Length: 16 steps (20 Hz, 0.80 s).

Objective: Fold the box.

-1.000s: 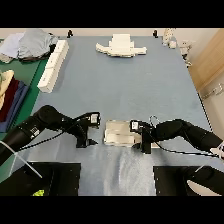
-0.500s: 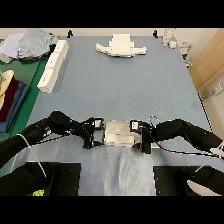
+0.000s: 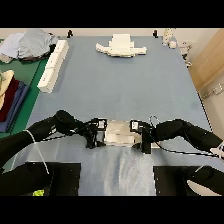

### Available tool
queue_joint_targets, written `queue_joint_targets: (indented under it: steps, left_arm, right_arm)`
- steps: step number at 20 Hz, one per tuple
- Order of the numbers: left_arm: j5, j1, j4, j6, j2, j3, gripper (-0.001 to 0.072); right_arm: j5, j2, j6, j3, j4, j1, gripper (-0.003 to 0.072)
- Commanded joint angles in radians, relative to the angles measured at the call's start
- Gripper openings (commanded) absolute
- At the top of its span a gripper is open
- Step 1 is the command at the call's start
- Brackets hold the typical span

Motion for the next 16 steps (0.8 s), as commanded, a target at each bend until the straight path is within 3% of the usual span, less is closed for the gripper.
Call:
queue_joint_targets:
  steps: [1,16]
  left_arm:
    - [-0.023,-0.032,0.000,0.010,-0.024,0.004,0.0692]
    - [0.055,-0.060,0.066,-0.168,-0.023,0.004,0.0692]
  right_arm:
    - [0.000,0.000,0.000,-0.001,0.000,0.001,0.0494]
    - [0.000,0.000,0.000,-0.001,0.000,0.001,0.0494]
